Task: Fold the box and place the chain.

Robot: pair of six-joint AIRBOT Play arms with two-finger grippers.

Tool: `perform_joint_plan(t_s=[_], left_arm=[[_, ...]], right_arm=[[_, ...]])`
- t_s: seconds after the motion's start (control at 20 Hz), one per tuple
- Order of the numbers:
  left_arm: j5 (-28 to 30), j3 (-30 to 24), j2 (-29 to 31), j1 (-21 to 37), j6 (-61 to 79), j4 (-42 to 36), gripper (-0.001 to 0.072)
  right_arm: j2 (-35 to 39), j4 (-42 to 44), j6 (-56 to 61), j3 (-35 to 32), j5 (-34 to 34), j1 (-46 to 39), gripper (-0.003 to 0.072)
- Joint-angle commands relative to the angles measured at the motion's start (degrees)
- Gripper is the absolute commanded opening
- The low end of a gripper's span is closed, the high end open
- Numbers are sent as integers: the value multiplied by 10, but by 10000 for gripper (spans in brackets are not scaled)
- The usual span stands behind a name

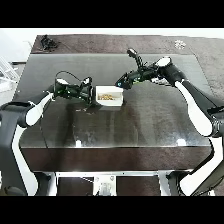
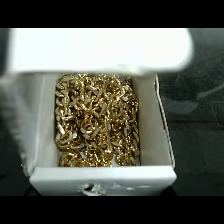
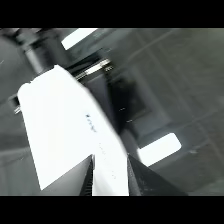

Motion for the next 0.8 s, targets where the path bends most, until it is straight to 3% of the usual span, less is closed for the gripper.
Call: perform_joint_plan(t_s=[0.0,0.6,0.75], left_arm=[[0,0,0,0,0,0,39],[0,0,0,0,0,0,39],[0,0,0,0,0,0,39]], right_arm=[[0,-23,-11,5,35,13,272],[-1,-23,-35,6,34,32,273],[-1,-22,-50,6,8,36,266]])
